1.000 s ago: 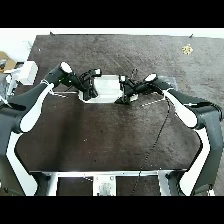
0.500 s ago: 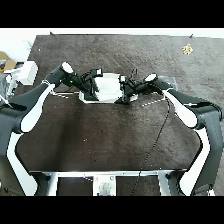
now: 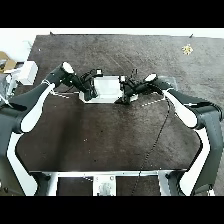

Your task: Fold the box and place the chain.

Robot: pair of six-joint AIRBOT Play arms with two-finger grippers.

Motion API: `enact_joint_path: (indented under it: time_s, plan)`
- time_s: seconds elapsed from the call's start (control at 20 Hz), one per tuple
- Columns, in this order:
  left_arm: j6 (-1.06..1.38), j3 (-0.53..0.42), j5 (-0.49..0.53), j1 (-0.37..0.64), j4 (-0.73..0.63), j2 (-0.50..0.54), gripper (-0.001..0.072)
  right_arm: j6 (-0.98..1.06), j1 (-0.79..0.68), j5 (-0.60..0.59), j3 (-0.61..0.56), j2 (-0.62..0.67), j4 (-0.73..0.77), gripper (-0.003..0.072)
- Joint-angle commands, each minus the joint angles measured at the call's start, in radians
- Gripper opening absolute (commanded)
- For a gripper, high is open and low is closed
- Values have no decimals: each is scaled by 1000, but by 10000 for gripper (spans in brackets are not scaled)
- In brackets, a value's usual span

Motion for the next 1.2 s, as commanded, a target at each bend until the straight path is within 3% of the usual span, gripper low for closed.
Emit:
enact_joint_path:
  time_s: [0.0, 0.15, 0.35, 0.7, 0.85, 1.15]
  plan:
    - [-98, 37, -96, 1, 88, 3, 11, 0, 1, 0, 0, 0, 0, 592]
    - [-243, 105, -198, 32, 115, 3, 9, 0, 1, -1, 0, -1, 0, 592]
    - [-472, 209, -319, 144, -25, 11, 8, 0, 1, 0, 0, -1, 0, 592]
    - [-882, 204, -261, 304, -64, 55, 9, 0, 1, 0, 0, -1, 0, 592]
    - [-956, 142, -211, 322, -61, 55, 10, 0, 1, 0, 0, -1, 0, 593]
    - [-912, -145, -68, 322, -219, 55, 9, 0, 1, 0, 0, -1, 0, 592]
